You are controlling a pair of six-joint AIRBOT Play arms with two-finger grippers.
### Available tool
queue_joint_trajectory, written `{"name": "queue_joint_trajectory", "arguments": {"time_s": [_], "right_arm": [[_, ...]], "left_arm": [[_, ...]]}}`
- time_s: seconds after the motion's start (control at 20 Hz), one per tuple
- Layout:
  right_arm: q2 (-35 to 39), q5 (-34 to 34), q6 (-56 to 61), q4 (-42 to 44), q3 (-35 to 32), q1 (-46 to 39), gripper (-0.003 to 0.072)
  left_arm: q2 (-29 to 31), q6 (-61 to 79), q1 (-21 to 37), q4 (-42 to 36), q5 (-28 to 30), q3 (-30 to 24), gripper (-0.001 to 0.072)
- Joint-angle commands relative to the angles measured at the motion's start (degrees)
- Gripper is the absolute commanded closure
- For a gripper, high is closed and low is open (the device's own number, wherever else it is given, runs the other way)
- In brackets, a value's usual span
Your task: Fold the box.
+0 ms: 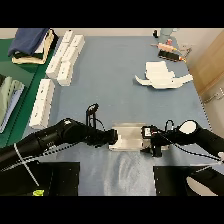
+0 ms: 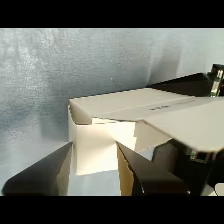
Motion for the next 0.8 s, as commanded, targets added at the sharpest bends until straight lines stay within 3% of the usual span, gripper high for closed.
{"name": "queue_joint_trajectory", "arguments": {"time_s": [0.0, 0.25, 0.3, 0.35, 0.5, 0.6, 0.75], "right_arm": [[0.0, 0.0, 0.0, 0.0, 0.0, 0.0, 0.0234], [0.0, 0.0, 0.0, 0.0, 0.0, 0.0, 0.0234], [0.0, 0.0, 0.0, 0.0, 0.0, 0.0, 0.0234], [0.0, 0.0, 0.0, 0.0, 0.0, 0.0, 0.0234], [0.0, 0.0, 0.0, 0.0, 0.0, 0.0, 0.0234], [0.0, 0.0, 0.0, 0.0, 0.0, 0.0, 0.0234], [0.0, 0.0, 0.0, 0.0, 0.0, 0.0, 0.0235]], "left_arm": [[-3.5, -4.4, -2.0, 2.2, -0.6, 3.2, 0.0304], [-5.9, -7.3, -2.1, 3.6, -3.1, 5.4, 0.0306], [-6.4, -9.4, -2.4, 6.1, -4.7, 6.2, 0.0311], [-6.8, -12.0, -3.1, 9.4, -6.5, 7.2, 0.0361], [-8.7, -20.4, -6.3, 20.0, -13.4, 11.0, 0.0364], [-10.9, -22.1, -8.1, 22.7, -17.1, 13.6, 0.0364], [-14.6, -22.4, -10.2, 23.0, -17.6, 16.5, 0.0364]]}}
